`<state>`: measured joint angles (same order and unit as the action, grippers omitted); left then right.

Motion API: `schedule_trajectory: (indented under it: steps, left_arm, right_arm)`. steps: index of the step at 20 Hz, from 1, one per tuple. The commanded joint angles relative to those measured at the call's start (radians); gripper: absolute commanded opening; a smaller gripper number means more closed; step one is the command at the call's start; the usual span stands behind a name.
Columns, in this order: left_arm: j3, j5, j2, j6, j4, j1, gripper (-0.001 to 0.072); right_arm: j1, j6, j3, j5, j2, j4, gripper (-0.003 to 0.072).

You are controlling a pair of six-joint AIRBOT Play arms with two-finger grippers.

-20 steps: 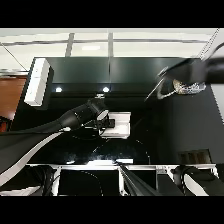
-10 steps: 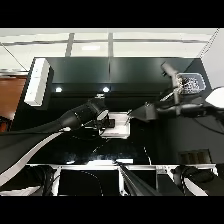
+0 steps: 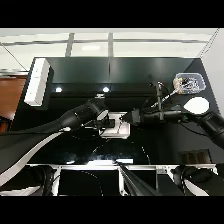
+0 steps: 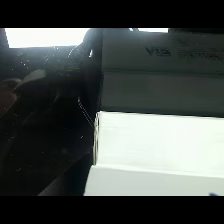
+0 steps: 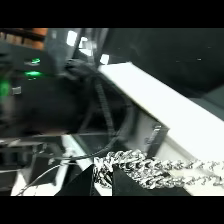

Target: Fold the box and place the chain.

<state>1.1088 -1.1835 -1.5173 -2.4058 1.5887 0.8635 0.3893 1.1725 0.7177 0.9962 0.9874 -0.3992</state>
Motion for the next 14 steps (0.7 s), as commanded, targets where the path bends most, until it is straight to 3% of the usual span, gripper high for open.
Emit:
schedule_trajectory:
  steps: [1,2,4,8,10,12,14]
  left_arm:
    - [0.000,0.000,0.000,0.000,0.000,-0.001,0.0030]
    - [0.000,0.000,0.000,0.000,0.000,-0.001,0.0030]
    - [0.000,0.000,0.000,0.000,0.000,-0.001,0.0031]
    - [0.000,0.001,0.000,0.000,0.000,-0.001,0.0031]
    - [0.000,0.001,0.000,0.000,0.000,-0.001,0.0030]
    - [0.000,0.001,0.000,0.000,0.000,-0.001,0.0030]
    - [0.000,0.001,0.000,0.000,0.000,-0.001,0.0031]
  right_arm:
    - [0.006,0.002,-0.003,-0.015,0.040,-0.064,0.0013]
    - [0.006,0.015,-0.003,-0.020,0.041,-0.085,0.0020]
    - [0.000,0.040,-0.002,-0.020,0.040,-0.097,0.0299]
    - [-0.211,0.039,0.042,0.160,0.013,-0.159,0.0296]
    - [-0.380,0.039,0.044,0.168,-0.005,-0.249,0.0295]
    - [-0.502,0.059,0.029,0.082,-0.004,-0.456,0.0295]
    - [-0.559,0.225,-0.013,-0.096,0.001,-0.678,0.0314]
